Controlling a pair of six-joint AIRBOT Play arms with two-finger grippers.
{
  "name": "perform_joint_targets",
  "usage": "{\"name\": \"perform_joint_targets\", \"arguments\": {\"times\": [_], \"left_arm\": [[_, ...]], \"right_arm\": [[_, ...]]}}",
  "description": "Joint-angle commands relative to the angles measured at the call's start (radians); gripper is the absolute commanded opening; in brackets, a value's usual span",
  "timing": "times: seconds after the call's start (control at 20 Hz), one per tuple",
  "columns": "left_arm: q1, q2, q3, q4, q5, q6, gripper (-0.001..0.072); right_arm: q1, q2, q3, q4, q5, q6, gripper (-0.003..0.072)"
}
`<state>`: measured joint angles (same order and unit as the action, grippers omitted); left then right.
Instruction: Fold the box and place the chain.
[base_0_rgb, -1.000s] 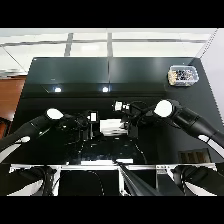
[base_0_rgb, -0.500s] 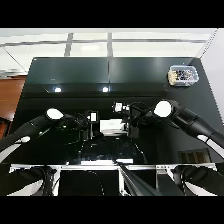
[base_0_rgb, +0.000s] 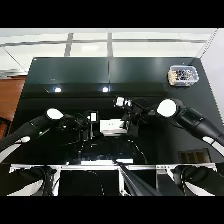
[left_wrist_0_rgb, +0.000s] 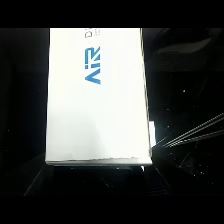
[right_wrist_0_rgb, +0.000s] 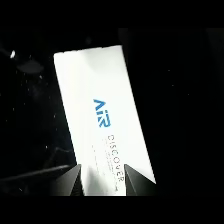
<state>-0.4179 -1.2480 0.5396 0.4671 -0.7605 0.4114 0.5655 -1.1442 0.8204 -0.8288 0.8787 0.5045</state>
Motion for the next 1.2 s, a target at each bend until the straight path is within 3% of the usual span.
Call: {"name": "perform_joint_targets", "arguments": {"times": [0.0, 0.05, 0.1, 0.2, 0.35, 0.7, 1.15], "left_arm": [[0.000, 0.000, 0.000, 0.000, 0.000, 0.000, 0.0488], [0.000, 0.000, 0.000, 0.000, 0.000, 0.000, 0.0489], [0.000, 0.000, 0.000, 0.000, 0.000, 0.000, 0.0489], [0.000, 0.000, 0.000, 0.000, 0.000, 0.000, 0.0488], [0.000, 0.000, 0.000, 0.000, 0.000, 0.000, 0.0488], [0.000, 0.000, 0.000, 0.000, 0.000, 0.000, 0.0488], [0.000, 0.000, 0.000, -0.002, 0.000, 0.000, 0.0489]], "right_arm": [[-0.018, 0.025, 0.011, 0.070, 0.018, 0.321, 0.0247], [-0.027, 0.024, 0.009, 0.075, 0.016, 0.440, 0.0050], [-0.034, 0.024, 0.001, 0.079, 0.007, 0.542, 0.0016], [-0.034, 0.019, -0.023, 0.132, -0.024, 0.673, 0.0017], [-0.034, -0.023, -0.031, 0.231, -0.027, 0.689, 0.0016], [-0.035, -0.164, -0.031, 0.211, -0.027, 0.689, 0.0017], [-0.039, -0.166, -0.026, 0.167, -0.014, 0.687, 0.0017]]}}
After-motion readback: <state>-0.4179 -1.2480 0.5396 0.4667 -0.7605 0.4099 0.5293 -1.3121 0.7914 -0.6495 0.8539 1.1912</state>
